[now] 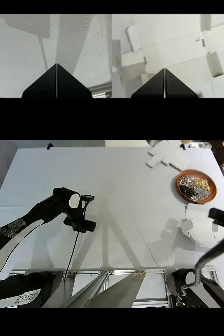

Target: Fold the box and place the chain.

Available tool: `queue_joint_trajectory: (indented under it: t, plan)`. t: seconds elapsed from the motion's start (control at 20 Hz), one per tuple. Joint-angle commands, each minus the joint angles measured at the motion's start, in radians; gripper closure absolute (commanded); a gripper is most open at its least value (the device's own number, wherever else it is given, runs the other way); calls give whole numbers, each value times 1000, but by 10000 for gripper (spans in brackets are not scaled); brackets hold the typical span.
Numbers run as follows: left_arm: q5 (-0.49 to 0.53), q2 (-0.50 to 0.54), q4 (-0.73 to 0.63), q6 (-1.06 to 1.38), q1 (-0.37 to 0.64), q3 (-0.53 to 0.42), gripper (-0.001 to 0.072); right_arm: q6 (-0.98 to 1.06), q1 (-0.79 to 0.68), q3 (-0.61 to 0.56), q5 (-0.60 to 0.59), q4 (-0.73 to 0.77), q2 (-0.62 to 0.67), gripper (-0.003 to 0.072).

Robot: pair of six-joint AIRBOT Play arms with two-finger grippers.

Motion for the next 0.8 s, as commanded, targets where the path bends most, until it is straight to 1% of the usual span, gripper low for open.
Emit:
queue_joint_trajectory:
  t: [0.0,0.05,0.1,0.15,0.2,0.45,0.5,0.6,0.65,0.75]
  plan:
    - [0,-1,0,0,0,0,698,-21,-198,137,10,-29,-98,665]
    - [0,-1,0,0,0,0,698,-40,-233,145,2,-29,-124,665]
    - [0,-1,0,0,0,0,698,-84,-258,145,-4,-29,-145,645]
    - [0,-1,0,0,0,0,698,-131,-277,145,-12,-30,-164,466]
    - [0,-1,0,0,0,0,698,-162,-295,145,-32,-30,-183,313]
    - [0,-1,0,0,0,0,698,-228,-382,160,-138,-28,-276,311]
    - [0,-1,0,0,0,0,698,-228,-401,178,-138,-21,-302,274]
    - [0,-1,0,0,0,0,698,-240,-435,235,-116,-6,-363,249]
    - [0,-1,0,0,0,0,698,-267,-446,270,-87,-3,-399,218]
    - [0,-1,0,0,0,0,698,-325,-451,338,-29,-9,-470,217]
